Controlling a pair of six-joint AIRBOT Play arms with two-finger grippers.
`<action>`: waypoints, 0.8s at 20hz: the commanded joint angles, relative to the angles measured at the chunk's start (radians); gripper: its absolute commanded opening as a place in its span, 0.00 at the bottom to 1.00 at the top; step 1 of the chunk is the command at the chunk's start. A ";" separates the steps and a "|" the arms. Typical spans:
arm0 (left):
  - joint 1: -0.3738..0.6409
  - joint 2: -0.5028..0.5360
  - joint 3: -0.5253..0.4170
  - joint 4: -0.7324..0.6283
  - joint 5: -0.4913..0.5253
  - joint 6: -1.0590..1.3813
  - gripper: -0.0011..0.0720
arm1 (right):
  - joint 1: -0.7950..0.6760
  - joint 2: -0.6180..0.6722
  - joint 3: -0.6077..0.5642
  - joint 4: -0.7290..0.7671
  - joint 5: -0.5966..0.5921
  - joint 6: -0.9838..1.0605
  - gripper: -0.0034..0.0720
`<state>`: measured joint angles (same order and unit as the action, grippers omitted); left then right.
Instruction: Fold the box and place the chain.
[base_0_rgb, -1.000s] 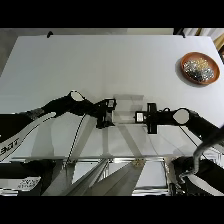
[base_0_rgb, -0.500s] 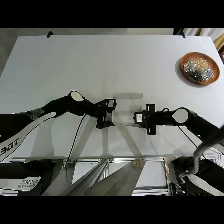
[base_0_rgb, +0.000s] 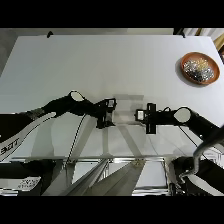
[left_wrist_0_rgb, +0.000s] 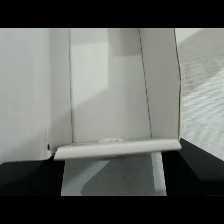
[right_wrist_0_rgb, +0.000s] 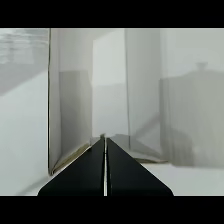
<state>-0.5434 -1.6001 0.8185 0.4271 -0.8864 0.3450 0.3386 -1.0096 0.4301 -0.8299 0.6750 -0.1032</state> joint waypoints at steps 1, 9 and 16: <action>0.000 0.000 0.000 0.003 0.000 0.003 0.30 | -0.058 0.063 0.000 -0.071 0.098 0.131 0.07; 0.000 0.000 0.000 0.003 0.000 0.003 0.30 | -0.404 0.243 0.000 -0.116 0.315 0.647 0.07; 0.000 0.000 0.000 0.003 -0.001 0.003 0.30 | -0.546 0.219 0.000 -0.365 0.304 1.246 0.07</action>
<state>-0.5434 -1.6001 0.8185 0.4297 -0.8864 0.3473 -0.1677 -0.7788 0.4301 -1.0721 0.9714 0.8921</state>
